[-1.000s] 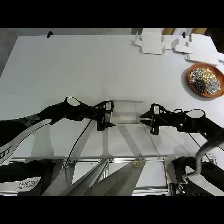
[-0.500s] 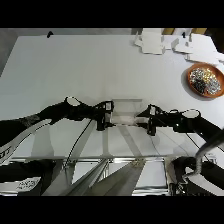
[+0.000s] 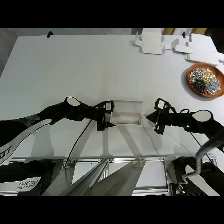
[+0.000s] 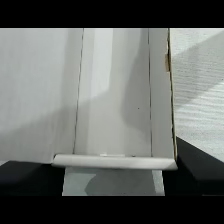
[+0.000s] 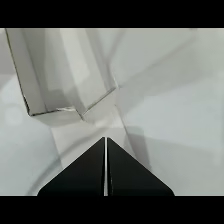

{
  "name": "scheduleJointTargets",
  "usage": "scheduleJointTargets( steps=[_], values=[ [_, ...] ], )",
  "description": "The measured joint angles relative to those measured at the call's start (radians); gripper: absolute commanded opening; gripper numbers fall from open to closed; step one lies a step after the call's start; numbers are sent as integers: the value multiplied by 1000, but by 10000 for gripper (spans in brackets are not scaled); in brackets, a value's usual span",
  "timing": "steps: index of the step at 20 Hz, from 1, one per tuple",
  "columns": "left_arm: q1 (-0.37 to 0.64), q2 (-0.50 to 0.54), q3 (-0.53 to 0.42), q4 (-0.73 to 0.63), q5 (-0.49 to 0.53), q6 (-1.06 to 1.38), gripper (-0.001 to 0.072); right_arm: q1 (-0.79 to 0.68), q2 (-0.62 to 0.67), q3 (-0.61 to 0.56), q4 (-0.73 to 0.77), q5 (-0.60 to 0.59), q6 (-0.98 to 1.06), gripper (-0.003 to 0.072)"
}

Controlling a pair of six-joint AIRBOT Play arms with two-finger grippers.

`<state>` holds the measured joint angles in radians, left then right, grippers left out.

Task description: Fold the box and place the chain.

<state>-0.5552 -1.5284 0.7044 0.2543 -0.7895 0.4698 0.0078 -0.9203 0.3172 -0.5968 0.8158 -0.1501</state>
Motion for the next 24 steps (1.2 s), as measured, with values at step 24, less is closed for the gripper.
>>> scheduleJointTargets(
  steps=[24],
  values=[
    [0, 0, 0, 0, 0, 1, 319, -81, -135, 0, -66, 89, 1067, 79]
  ],
)
